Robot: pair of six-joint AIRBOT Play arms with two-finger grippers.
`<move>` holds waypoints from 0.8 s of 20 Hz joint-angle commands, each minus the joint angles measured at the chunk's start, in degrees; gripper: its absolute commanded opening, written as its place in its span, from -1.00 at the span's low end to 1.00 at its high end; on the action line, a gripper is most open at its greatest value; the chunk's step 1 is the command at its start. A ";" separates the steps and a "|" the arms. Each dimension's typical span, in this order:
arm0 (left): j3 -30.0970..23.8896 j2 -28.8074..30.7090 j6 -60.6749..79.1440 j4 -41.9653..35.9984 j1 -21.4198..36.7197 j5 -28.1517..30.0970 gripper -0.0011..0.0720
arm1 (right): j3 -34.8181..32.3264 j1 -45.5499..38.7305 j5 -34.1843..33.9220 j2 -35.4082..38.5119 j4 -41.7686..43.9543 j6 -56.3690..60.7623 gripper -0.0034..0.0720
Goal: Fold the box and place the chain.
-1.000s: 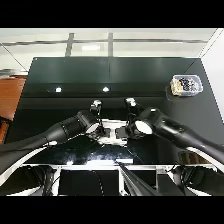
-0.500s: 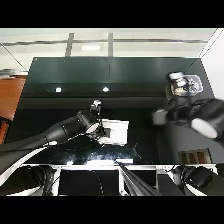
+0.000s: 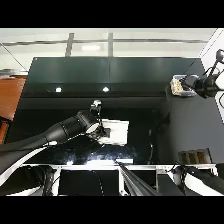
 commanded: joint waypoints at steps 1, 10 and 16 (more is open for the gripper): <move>0.00 -0.02 0.00 -0.02 0.02 0.04 -0.89 | 9.53 -7.65 -0.20 -14.25 11.28 -0.61 0.92; 0.00 -0.02 0.00 0.00 0.02 -0.02 -0.89 | 22.45 -6.93 2.78 -28.04 13.90 -0.59 0.60; 0.00 -0.09 0.00 0.02 0.02 0.02 -0.89 | 22.49 -6.64 3.23 -28.70 13.75 -0.59 0.60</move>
